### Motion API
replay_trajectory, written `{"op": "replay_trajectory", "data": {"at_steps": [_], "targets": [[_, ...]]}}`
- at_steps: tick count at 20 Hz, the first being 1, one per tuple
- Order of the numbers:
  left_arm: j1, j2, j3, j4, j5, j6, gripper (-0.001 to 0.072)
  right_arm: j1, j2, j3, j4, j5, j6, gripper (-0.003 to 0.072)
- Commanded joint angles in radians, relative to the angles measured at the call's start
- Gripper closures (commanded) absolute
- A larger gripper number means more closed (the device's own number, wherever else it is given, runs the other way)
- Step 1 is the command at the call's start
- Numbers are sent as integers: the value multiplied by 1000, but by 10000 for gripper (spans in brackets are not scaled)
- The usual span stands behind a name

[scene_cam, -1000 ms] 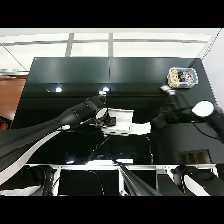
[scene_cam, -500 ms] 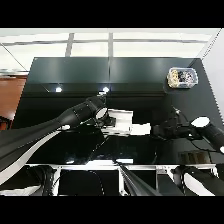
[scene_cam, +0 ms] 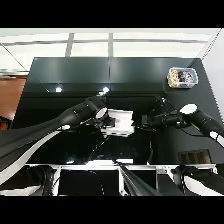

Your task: Fold the box and place the chain.

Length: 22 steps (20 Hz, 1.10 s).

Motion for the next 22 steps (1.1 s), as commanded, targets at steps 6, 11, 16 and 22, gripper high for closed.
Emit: {"op": "replay_trajectory", "data": {"at_steps": [6,11,16,22], "targets": [[0,0,0,1,10,-1,681,10,-6,49,6,82,6,212],[0,0,0,1,10,-1,681,48,-7,51,-9,8,80,212],[0,0,0,1,15,-1,681,204,-7,134,-225,-108,283,213],[0,0,0,1,15,-1,681,343,-12,236,-495,-135,549,213]]}}
